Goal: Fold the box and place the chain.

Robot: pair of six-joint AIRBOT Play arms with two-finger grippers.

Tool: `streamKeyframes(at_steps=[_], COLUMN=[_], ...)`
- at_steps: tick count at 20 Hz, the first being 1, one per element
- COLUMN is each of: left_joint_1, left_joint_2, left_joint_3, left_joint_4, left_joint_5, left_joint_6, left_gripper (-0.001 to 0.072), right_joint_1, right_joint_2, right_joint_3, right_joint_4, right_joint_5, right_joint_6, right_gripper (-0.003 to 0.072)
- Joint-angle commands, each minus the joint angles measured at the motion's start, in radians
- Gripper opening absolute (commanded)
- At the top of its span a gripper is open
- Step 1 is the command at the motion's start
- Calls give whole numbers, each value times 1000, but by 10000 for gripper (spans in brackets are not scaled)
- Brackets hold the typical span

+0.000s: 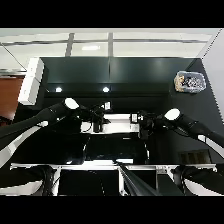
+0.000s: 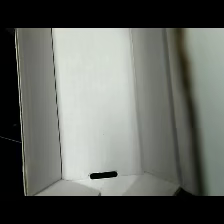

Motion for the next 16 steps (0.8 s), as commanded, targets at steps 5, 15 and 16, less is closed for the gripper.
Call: streamKeyframes(at_steps=[5, 15, 16], left_joint_1=[0, 114, 135], left_joint_2=[0, 245, 283], left_joint_3=[1, 8, 8], left_joint_4=[1, 407, 454], left_joint_5=[0, -125, -173], left_joint_6=[-10, -465, -545], left_gripper=[32, 505, 469], right_joint_1=[1, 1, 1], right_joint_2=[0, 0, 0], right_joint_3=[0, 0, 0], right_joint_4=[0, 0, 0], right_joint_5=[-3, -3, -3], right_joint_6=[1, 1, 1], right_gripper=[441, 442, 441])
